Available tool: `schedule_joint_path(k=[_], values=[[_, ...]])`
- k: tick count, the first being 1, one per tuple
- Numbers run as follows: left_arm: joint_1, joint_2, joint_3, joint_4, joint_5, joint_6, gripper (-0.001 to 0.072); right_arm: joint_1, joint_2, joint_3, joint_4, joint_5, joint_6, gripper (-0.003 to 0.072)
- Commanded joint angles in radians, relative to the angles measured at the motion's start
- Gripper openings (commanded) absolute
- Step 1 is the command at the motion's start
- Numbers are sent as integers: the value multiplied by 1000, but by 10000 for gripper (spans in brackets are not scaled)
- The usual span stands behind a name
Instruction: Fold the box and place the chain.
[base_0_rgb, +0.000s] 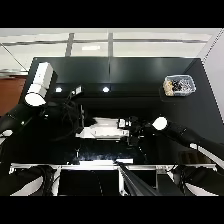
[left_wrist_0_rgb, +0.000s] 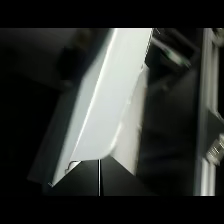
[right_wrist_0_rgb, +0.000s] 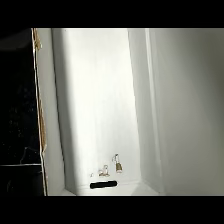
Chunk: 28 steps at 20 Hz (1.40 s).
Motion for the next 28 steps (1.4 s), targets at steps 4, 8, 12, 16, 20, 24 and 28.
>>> schedule_joint_path(k=[4,8,12,16,20,24,28], values=[[-97,-23,-3,-84,319,5,24,1,0,0,0,0,0,425],[-138,-94,-4,-39,368,-1,24,1,0,0,0,0,0,425],[-143,-152,-4,8,363,0,25,1,0,0,0,0,0,425],[-143,-176,-4,34,277,0,27,1,0,0,0,0,0,425],[-127,-165,8,128,252,-5,27,1,0,0,0,0,0,425],[-6,-63,22,206,146,-31,32,1,0,0,0,0,0,425],[185,2,12,264,-60,-58,699,1,0,0,0,0,0,425]])
